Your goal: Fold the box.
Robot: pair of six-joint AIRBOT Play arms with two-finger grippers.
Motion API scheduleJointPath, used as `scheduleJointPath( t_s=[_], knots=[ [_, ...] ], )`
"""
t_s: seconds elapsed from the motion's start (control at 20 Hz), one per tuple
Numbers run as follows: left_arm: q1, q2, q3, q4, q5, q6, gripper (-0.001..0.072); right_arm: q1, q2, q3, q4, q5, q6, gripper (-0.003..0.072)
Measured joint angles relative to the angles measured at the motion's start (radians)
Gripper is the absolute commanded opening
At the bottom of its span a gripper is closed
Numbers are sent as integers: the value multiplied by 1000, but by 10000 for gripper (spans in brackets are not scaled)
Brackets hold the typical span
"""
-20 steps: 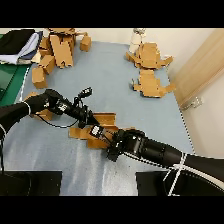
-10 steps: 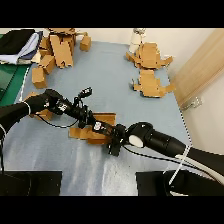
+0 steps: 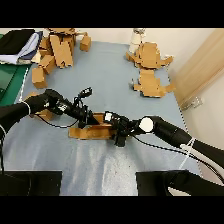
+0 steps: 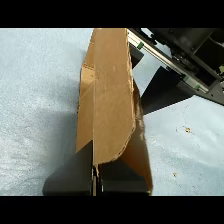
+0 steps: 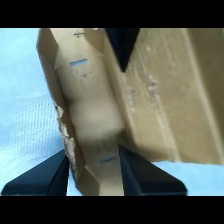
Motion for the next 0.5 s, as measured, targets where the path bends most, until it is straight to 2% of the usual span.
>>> scheduleJointPath(
  t_s=[0.3,0.35,0.4,0.45,0.5],
  knots=[
    [1,0,0,0,1,0,11,-17,0,-1,25,84,-10,465],
    [1,0,0,0,1,0,10,-17,0,-1,26,89,-11,561],
    [1,0,0,0,2,0,10,-17,0,-1,29,96,-12,564],
    [1,0,0,-1,3,0,11,-17,0,-1,30,97,-13,680],
    [1,0,0,-1,3,0,10,-18,0,-1,31,95,-13,720]
  ],
)
